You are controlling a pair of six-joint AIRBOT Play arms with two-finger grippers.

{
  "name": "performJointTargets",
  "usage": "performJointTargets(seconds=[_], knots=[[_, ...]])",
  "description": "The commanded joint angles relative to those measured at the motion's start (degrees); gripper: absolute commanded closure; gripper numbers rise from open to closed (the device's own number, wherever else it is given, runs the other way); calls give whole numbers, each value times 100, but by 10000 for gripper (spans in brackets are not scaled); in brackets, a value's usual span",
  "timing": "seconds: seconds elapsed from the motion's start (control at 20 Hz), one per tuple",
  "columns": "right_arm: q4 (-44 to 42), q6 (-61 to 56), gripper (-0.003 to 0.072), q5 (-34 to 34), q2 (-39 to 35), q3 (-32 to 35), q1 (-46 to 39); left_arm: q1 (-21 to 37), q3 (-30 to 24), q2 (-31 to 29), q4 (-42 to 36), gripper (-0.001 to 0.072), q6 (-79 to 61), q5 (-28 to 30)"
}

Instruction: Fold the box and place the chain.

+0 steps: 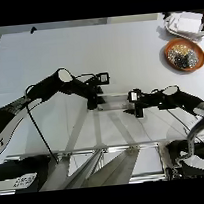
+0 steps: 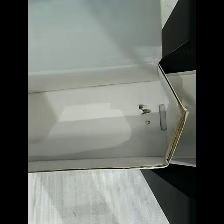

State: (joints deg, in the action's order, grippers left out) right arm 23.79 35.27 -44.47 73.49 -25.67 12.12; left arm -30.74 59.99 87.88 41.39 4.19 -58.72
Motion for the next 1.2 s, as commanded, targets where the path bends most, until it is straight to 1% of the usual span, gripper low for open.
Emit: performJointTargets(seconds=[0.0,0.05,0.1,0.15,0.3,0.35,0.45,0.5,0.65,0.75,0.85,0.9,0.95,1.05,1.15], knots=[[-20,-26,271,48,-4,-7,-4,138,2,-251,439,310,175,-654],[-20,-26,271,50,-4,-7,-4,186,2,-278,496,250,387,-730],[-20,-26,271,48,-4,-7,-4,236,2,-282,546,217,535,-802],[-20,-26,271,48,-4,-7,-4,289,2,-282,621,204,675,-870],[-20,-26,271,50,-4,-7,-4,494,2,-339,804,217,1119,-1108],[-20,-26,271,48,-4,-7,-4,557,2,-378,911,293,1248,-1174],[-20,-26,271,48,-4,-7,-4,669,2,-487,1222,647,1432,-1419],[-20,-26,271,48,-4,-7,-4,704,2,-542,1272,706,1434,-1635],[-20,-26,271,50,-4,-7,-4,623,0,-601,815,706,2151,-2048],[-20,-26,271,50,-4,-7,-4,382,0,-599,400,706,2094,-2020],[-20,-26,271,48,-4,-7,-4,85,0,-599,-144,706,1786,-1602],[-20,-26,271,48,-4,-7,-4,-59,0,-592,-470,706,1589,-1209],[-20,-26,271,50,-4,-7,-4,-190,0,-579,-673,706,1475,-673],[-20,-26,271,50,-4,-7,-4,-323,0,-518,-765,706,1585,415],[-20,-26,271,48,-4,-7,-4,-310,-2,-402,-855,706,1985,1198]])
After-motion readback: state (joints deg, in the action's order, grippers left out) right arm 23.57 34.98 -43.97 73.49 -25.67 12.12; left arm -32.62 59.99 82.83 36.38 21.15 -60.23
